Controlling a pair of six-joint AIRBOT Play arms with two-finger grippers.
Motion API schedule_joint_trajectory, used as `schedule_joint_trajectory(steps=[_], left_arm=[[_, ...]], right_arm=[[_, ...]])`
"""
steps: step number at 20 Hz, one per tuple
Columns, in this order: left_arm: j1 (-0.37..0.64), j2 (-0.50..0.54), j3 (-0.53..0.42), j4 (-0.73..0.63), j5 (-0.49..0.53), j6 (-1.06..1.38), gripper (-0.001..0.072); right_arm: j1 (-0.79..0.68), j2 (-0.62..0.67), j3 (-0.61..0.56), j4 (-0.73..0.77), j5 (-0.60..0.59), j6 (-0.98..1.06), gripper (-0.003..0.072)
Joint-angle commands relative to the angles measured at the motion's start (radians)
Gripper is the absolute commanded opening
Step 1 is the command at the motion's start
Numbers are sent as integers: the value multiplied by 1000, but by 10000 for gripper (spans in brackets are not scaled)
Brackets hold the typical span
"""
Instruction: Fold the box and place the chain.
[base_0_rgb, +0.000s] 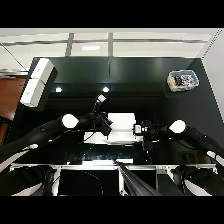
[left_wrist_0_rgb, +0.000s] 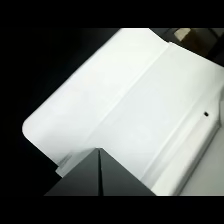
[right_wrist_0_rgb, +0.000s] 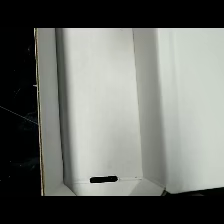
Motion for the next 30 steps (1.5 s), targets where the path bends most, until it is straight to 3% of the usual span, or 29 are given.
schedule_joint_trajectory(steps=[1, 4, 7, 8, 10, 13, 18, 27, 29, 30], left_arm=[[84, 112, 7, 150, -175, 2, 27], [226, 246, 2, 348, -397, -77, 28], [351, 285, -22, 357, -566, -71, 29], [360, 277, -38, 359, -607, -42, 71], [336, 259, -85, 363, -634, 107, 700], [273, 249, -133, 355, -529, 338, 704], [110, 226, -158, 282, -212, 463, 697], [2, 116, -156, 143, -90, 481, 696], [-13, 112, -156, 143, -103, 480, 633], [-19, 112, -155, 141, -114, 481, 497]], right_arm=[[0, -1, -1, 2, -2, 3, 242], [0, -1, -1, 2, -2, 3, 242], [0, -1, -1, 1, -2, 3, 242], [0, -1, -1, 2, -2, 3, 242], [0, -1, -1, 2, -1, 3, 242], [0, -1, -1, 2, -2, 3, 242], [0, -1, -1, 2, -2, 4, 242], [0, -1, -1, 5, -2, 4, 242], [0, -1, -1, 5, -2, 3, 242], [0, -1, -1, 5, -2, 3, 242]])
